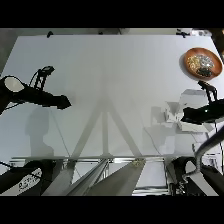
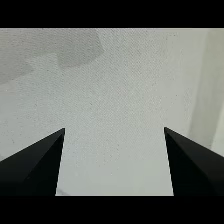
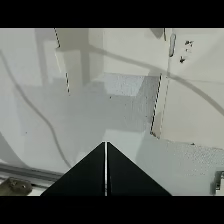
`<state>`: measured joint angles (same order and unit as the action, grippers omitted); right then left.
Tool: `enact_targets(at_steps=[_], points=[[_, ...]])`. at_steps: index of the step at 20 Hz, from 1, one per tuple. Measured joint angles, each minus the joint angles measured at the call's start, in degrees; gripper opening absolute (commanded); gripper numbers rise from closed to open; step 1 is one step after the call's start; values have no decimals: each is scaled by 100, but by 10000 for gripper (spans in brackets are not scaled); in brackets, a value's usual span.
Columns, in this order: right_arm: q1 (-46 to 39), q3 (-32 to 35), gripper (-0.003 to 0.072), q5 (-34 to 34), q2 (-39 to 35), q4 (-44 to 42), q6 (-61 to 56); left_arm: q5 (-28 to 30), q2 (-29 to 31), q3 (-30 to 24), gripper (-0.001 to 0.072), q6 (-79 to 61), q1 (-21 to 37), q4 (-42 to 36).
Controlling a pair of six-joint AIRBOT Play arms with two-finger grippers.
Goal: Fold the box and place the chain.
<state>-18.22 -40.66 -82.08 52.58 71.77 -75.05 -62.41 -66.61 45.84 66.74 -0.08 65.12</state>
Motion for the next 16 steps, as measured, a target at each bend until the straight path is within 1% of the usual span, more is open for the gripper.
enact_targets(at_steps=[3,4,5,6,7,8,9,10,16], points=[[0,4,25,107,-4,0,-9,0,2,0,696,0,0,2],[0,2,83,160,-4,2,-15,0,0,0,696,0,0,2],[0,-9,109,238,-4,17,-15,0,0,0,696,0,0,2],[0,-39,115,308,-4,42,-15,0,0,0,696,0,0,2],[-2,-92,195,365,-4,98,-17,0,0,0,696,0,0,0],[0,-162,321,402,-4,205,-17,0,0,0,696,0,0,2],[0,-234,468,442,-4,369,-37,0,0,0,696,0,0,0],[0,-310,540,459,-4,647,-144,0,0,0,696,0,0,0],[0,-570,545,737,-2,2813,-859,0,0,0,696,0,0,2]])
